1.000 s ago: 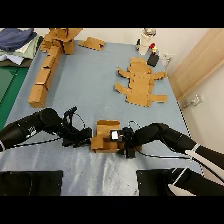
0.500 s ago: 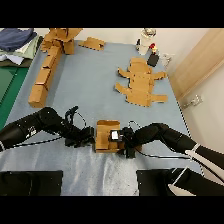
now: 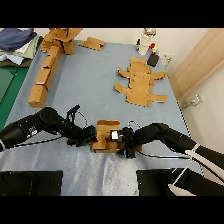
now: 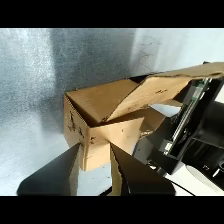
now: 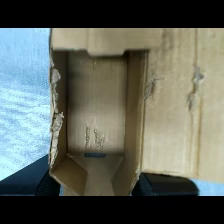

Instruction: Fold the box.

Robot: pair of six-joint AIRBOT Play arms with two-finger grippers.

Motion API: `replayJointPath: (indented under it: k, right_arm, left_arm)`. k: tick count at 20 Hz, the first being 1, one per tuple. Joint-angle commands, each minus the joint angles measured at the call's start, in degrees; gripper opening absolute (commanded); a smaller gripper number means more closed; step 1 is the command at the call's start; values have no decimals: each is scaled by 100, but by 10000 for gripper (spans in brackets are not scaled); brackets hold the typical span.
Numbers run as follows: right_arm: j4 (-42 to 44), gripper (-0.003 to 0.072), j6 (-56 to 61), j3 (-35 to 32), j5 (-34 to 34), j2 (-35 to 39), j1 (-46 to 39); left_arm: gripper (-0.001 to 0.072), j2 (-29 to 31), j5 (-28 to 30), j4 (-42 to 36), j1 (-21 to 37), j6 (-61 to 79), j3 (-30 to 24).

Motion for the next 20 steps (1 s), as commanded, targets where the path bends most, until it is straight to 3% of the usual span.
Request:
replayJointPath:
  k: [1,11,14,17,20]
  right_arm:
    - [0,515,0,2,2,4,2]
    - [0,515,2,2,2,4,2]
    - [0,515,2,2,2,4,2]
    - [0,514,0,2,2,4,2]
    - [0,515,0,2,2,4,2]
  left_arm:
    - [310,-61,33,-74,0,42,-4]
    - [312,-66,83,-39,-66,39,11]
    - [313,-66,98,837,-485,-457,212]
    - [370,-66,94,2208,-852,-1871,535]
    - [370,-70,116,2699,-1266,-2389,824]
